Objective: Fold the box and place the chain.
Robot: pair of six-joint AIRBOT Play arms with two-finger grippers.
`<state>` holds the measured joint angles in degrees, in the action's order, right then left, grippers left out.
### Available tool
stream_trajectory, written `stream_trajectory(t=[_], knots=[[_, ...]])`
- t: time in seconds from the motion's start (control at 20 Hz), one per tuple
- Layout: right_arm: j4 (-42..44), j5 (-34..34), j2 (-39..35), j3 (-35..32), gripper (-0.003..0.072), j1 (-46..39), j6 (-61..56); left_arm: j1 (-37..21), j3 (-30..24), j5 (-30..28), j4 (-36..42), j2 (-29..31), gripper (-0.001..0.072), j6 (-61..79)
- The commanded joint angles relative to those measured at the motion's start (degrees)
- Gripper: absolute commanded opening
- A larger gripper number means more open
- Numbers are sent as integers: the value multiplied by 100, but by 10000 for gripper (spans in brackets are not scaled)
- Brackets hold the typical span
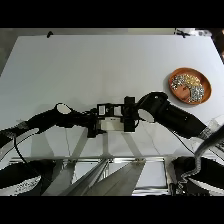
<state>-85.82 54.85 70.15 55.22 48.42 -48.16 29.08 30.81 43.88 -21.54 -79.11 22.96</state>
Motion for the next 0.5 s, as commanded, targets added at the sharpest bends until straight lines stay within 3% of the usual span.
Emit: stream_trajectory(t=[0.0,0.2,0.25,0.3,0.45], knots=[[273,170,-28,0,272,2,0,-4,2,-31,11,2,143,-7],[1054,461,-114,0,367,2,332,-4,2,-26,11,2,143,-7],[1117,461,-105,-2,500,2,367,-4,2,-15,11,2,143,-7],[1106,479,-90,-2,532,2,367,-4,2,-17,11,2,143,-7],[1106,776,-72,-2,541,2,365,-4,2,-13,11,2,143,-7]])
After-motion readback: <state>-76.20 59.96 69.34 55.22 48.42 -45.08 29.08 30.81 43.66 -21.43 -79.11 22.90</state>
